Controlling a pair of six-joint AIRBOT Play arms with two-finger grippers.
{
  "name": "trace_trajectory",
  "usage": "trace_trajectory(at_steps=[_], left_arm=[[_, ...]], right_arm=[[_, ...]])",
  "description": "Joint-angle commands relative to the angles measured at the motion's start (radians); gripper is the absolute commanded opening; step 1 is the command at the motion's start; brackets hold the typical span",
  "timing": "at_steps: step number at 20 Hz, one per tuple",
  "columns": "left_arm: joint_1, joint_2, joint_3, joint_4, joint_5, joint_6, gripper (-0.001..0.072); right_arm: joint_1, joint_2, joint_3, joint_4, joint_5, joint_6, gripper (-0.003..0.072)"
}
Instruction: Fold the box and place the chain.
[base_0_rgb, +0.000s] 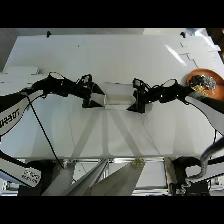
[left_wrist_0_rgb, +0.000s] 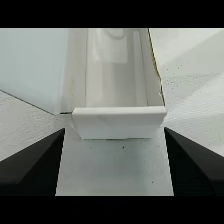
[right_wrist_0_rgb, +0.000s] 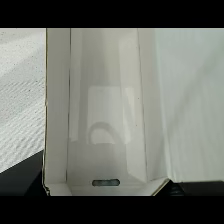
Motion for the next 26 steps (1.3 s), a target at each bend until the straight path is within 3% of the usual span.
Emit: trace_trajectory(at_steps=[1,4,12,26], left_arm=[[0.0,-0.001,0.0,-0.027,-0.01,0.0,0.0703],[-0.002,-0.001,0.0,-0.073,-0.008,0.0,0.0703],[-0.047,-0.002,0.0,-0.018,0.022,-0.035,0.0703],[-0.143,0.007,0.002,0.038,0.192,-0.122,0.0698]], right_arm=[[-0.001,0.001,0.0,0.0,0.0,0.0,0.0496],[-0.001,0.001,0.0,0.0,0.0,0.0,0.0496],[-0.001,0.001,0.0,0.0,0.0,0.0,0.0496],[-0.001,0.001,0.0,0.0,0.0,0.0,0.0496]])
